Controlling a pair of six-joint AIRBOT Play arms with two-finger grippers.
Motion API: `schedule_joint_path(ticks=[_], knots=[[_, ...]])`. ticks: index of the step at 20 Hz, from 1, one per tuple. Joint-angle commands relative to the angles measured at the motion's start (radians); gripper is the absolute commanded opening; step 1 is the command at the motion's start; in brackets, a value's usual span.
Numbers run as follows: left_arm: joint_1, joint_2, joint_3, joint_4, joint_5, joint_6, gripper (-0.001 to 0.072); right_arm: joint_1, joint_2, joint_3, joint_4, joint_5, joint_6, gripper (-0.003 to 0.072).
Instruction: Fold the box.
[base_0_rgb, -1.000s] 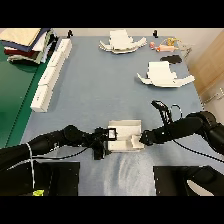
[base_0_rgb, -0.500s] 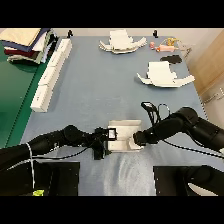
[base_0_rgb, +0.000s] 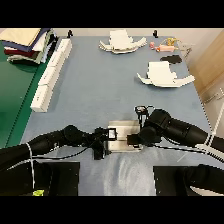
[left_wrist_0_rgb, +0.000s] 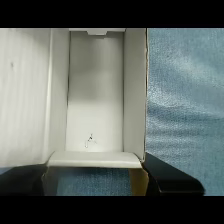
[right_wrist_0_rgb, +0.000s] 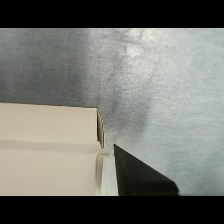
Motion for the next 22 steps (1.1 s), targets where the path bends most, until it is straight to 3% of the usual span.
schedule_joint_path(ticks=[1,4,6,7,10,12,14,22], knots=[[-0.001,0.001,0.0,0.0,0.0,0.0,0.0404,0.01,-0.028,0.005,-0.021,0.028,0.069,0.0373],[-0.001,0.001,0.0,0.0,0.0,0.0,0.0404,0.01,-0.045,0.005,-0.022,0.035,0.105,0.0341],[-0.001,0.001,0.0,0.0,0.0,0.0,0.0404,0.01,-0.057,0.005,-0.022,0.035,0.105,0.0072],[-0.001,0.001,0.0,0.0,0.0,0.0,0.0404,0.01,-0.062,0.005,-0.022,0.035,0.104,0.0],[-0.001,0.001,0.0,0.0,0.0,0.0,0.0404,0.01,-0.066,0.005,-0.021,0.035,0.104,-0.0001],[-0.001,0.001,0.0,0.0,0.0,0.0,0.0404,0.011,-0.066,0.005,-0.021,0.032,0.104,0.0011],[-0.001,0.001,0.0,0.0,0.0,0.0,0.0404,0.01,-0.064,0.006,-0.004,0.026,0.084,0.035],[-0.001,0.001,0.0,0.0,0.0,0.0,0.0404,0.006,-0.003,0.061,-0.005,-0.072,0.04,0.0373]])
